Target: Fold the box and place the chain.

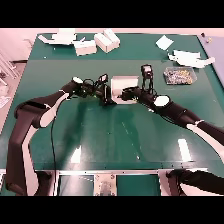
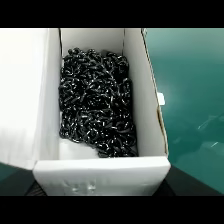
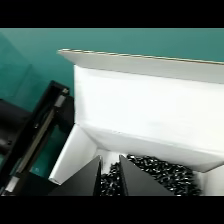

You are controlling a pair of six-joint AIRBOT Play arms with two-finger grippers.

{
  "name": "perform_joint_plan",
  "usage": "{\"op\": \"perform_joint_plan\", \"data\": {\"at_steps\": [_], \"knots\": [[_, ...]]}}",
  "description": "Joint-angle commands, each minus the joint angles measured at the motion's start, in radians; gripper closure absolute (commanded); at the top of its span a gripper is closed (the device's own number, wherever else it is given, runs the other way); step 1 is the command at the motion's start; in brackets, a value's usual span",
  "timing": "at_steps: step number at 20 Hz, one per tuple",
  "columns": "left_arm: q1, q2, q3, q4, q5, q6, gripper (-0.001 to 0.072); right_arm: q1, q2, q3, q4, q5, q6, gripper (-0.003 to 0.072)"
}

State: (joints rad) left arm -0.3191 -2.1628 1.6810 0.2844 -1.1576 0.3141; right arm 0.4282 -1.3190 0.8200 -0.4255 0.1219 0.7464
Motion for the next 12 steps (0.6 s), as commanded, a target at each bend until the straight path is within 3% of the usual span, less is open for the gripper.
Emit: {"op": "perform_joint_plan", "data": {"at_steps": [1,2,4,6,9,12], "knots": [[0.0,0.001,0.001,0.0,-0.002,0.0,0.0364,-0.034,-0.003,0.002,-0.005,-0.002,-0.053,0.0495],[0.0,0.001,0.001,0.0,-0.002,0.0,0.0364,-0.042,0.008,0.002,-0.005,-0.002,-0.081,0.0491],[0.0,0.001,0.001,0.0,-0.002,0.0,0.0364,-0.063,0.052,0.002,-0.005,0.0,-0.163,0.0576],[0.0,0.001,0.001,0.0,-0.002,0.0,0.0364,-0.115,0.114,0.005,-0.005,0.039,-0.21,0.0581],[0.0,0.001,0.001,0.0,-0.002,0.0,0.0364,-0.291,0.132,0.077,-0.005,0.369,-0.261,0.0582],[0.0,0.001,0.001,0.0,-0.002,0.0,0.0364,-0.427,0.13,0.145,-0.005,0.464,-0.285,0.0586]]}}
